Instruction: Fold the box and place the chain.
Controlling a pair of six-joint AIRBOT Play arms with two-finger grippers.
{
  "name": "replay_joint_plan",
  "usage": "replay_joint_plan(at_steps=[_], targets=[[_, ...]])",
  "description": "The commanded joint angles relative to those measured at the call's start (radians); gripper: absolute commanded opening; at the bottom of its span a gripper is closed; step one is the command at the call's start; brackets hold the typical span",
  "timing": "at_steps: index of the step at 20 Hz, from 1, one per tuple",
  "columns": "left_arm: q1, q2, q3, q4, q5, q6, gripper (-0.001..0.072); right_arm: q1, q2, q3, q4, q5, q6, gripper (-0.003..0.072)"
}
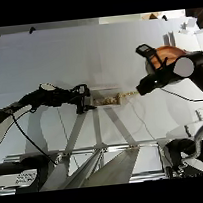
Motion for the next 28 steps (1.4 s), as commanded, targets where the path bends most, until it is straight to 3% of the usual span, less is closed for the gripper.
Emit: replay_joint_plan(at_steps=[1, 4, 7, 11, 17, 22, 23, 24, 25, 28], targets=[[0.000, 0.000, 0.000, 0.000, 0.000, 0.000, 0.0391, 0.061, 0.004, 0.001, 0.240, -0.009, -0.218, 0.0007], [0.000, 0.000, 0.000, 0.000, 0.000, 0.000, 0.0391, 0.072, 0.004, 0.001, 0.480, -0.026, -0.416, 0.0007], [0.000, 0.000, 0.000, 0.000, 0.000, 0.000, 0.0391, 0.072, 0.004, 0.001, 0.665, -0.117, -0.551, 0.0007], [0.000, 0.000, 0.000, 0.000, 0.000, 0.000, 0.0391, 0.072, -0.002, 0.001, 0.697, -0.215, -0.557, 0.0007], [0.000, 0.000, 0.000, 0.000, 0.000, 0.000, 0.0391, 0.072, -0.050, 0.001, 0.786, -0.074, -0.557, 0.0007], [0.000, 0.000, 0.000, 0.000, 0.000, 0.000, 0.0391, 0.072, -0.073, 0.001, 0.660, -0.137, -0.515, 0.0014], [0.000, 0.000, 0.000, 0.000, 0.000, 0.000, 0.0391, 0.072, -0.078, 0.001, 0.652, -0.135, -0.512, 0.0090], [0.000, 0.000, 0.000, 0.000, 0.000, 0.000, 0.0391, 0.072, -0.077, 0.001, 0.652, -0.132, -0.512, 0.0297], [0.000, 0.000, 0.000, 0.000, 0.000, 0.000, 0.0391, 0.072, -0.073, 0.001, 0.653, -0.134, -0.512, 0.0421], [0.000, 0.000, 0.000, 0.000, 0.000, 0.000, 0.0391, 0.043, -0.051, 0.001, 0.652, -0.138, -0.478, 0.0420]])
